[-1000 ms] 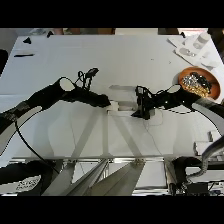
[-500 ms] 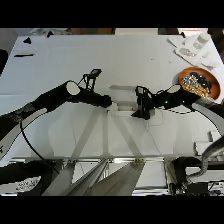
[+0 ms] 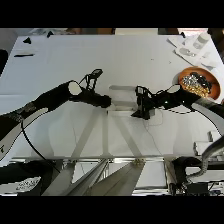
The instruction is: Fold the box and place the chain.
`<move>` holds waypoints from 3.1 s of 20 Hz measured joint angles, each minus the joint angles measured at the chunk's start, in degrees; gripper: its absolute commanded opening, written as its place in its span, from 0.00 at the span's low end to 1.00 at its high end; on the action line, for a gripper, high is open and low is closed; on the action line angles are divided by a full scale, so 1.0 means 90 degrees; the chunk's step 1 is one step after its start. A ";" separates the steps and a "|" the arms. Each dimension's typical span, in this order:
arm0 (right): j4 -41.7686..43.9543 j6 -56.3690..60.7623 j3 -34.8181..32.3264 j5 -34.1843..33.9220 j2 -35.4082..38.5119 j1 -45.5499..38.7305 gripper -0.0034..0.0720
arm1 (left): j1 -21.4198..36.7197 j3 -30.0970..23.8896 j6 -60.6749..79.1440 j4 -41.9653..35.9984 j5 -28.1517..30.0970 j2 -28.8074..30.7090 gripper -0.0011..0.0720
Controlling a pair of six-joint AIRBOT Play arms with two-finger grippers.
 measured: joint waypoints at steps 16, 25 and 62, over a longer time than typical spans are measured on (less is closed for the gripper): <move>-0.0002 0.0000 0.0000 0.0005 0.0000 0.0000 0.57 | -0.0593 0.1481 -0.2227 0.1897 -0.1712 -0.0741 0.39; -0.0002 0.0000 0.0000 0.0000 0.0000 0.0000 0.57 | -0.0920 0.2016 -0.3832 0.2786 -0.2227 -0.1270 0.38; -0.0002 0.0002 0.0000 0.0000 0.0000 0.0000 0.57 | 0.1049 0.1824 -0.0857 0.1673 -0.3218 0.0270 0.43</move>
